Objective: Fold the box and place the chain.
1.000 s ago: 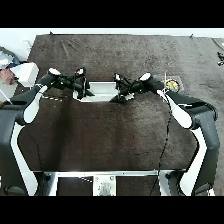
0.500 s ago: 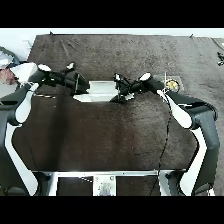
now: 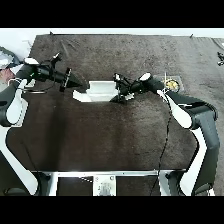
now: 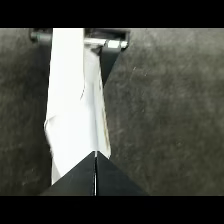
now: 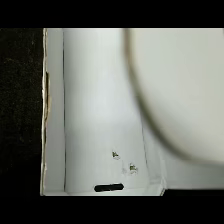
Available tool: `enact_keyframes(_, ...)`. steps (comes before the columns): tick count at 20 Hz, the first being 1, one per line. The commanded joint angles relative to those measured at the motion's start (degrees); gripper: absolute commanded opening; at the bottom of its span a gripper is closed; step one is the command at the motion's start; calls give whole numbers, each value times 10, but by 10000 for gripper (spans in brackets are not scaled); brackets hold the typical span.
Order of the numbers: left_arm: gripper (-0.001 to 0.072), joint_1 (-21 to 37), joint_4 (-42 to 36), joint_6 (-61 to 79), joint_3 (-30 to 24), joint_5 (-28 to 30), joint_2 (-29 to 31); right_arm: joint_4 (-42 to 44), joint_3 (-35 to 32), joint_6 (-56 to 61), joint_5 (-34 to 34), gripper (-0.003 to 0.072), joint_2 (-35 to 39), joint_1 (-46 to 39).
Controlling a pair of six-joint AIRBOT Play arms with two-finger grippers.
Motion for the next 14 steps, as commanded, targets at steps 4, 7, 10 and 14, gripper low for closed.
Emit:
enact_keyframes(4, 3, -26, 4, -26, -94, 74, 82, 0, 0, 0, 0, 119, 0, 0)
enact_keyframes(7, 3, -50, 0, -26, -174, 141, 123, 0, 0, 0, 0, 119, 0, 0)
enact_keyframes(10, 4, -91, -2, -47, -210, 197, 129, 0, 0, 0, 0, 119, 0, 0)
enact_keyframes(14, 5, -127, -3, -142, -216, 283, 127, 0, 0, 0, 0, 119, 0, 0)
